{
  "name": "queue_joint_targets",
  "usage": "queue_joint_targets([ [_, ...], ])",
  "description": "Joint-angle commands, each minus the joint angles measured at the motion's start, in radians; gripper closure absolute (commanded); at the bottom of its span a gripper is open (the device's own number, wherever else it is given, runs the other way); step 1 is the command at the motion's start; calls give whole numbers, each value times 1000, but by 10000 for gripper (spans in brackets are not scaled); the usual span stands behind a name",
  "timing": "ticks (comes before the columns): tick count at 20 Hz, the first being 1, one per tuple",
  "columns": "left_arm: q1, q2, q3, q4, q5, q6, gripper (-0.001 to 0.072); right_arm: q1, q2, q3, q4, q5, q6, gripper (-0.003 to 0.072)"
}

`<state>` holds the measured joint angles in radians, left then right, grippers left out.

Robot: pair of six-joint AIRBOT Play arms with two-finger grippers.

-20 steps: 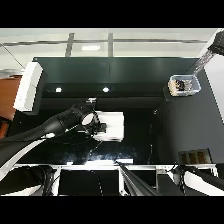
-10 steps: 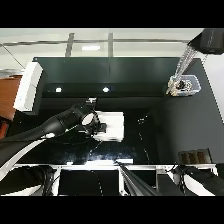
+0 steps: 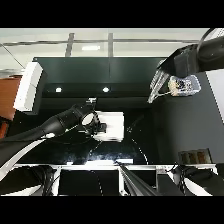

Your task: Fold the box and place the chain.

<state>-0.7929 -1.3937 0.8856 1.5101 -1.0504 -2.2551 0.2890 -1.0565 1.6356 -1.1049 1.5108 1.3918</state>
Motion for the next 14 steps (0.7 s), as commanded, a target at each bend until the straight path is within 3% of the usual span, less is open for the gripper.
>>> queue_joint_targets([
  [1,0,-1,0,0,-1,0,678,71,0,-5,40,42,-23,663],
  [10,0,-1,0,0,-1,0,678,89,0,-17,43,62,-23,663],
  [14,0,-1,0,0,-5,0,678,89,0,-20,137,63,-43,663],
])
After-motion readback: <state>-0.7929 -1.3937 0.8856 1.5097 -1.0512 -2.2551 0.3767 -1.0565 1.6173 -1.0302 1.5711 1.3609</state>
